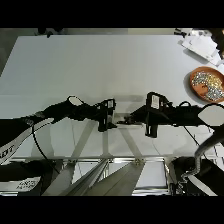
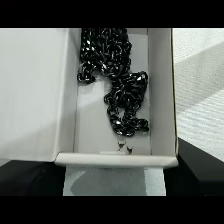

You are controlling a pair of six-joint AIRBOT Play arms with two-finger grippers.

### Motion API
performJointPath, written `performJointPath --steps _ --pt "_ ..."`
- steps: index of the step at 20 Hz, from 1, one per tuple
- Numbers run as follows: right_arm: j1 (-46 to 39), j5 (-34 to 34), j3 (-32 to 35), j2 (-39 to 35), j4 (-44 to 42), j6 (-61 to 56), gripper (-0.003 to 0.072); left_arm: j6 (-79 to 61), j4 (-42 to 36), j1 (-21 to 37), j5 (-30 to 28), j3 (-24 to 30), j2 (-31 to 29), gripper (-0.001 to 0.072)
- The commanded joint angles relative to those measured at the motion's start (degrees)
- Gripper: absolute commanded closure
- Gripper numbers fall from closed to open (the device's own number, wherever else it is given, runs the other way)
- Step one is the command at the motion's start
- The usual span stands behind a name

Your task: Fold the box and place the chain.

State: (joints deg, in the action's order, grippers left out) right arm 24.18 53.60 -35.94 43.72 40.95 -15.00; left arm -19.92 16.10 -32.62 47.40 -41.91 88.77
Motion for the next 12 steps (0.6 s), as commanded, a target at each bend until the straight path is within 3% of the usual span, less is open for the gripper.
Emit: performJointPath --steps 1,8,9,10,12 --pt "3.6 -2.3 -0.1 2.9 -0.8 -3.3 0.0665 0.0 0.0 0.0 0.0 0.0 0.0 0.0437" --pt "3.6 -5.2 -0.1 20.7 2.8 -13.4 0.0664 0.0 0.0 0.0 0.0 0.0 0.0 0.0437" --pt "3.6 -5.2 -0.1 22.5 2.8 -13.7 0.065 0.0 0.0 0.0 0.0 0.0 0.0 0.0437" --pt "3.6 -5.2 -0.1 23.8 2.6 -13.8 0.0571 0.0 0.0 0.0 0.0 0.0 0.0 0.0437" --pt "3.5 -6.2 -0.1 24.7 1.9 -13.9 0.0537 0.0 0.0 0.0 0.0 0.0 0.0 0.0437"
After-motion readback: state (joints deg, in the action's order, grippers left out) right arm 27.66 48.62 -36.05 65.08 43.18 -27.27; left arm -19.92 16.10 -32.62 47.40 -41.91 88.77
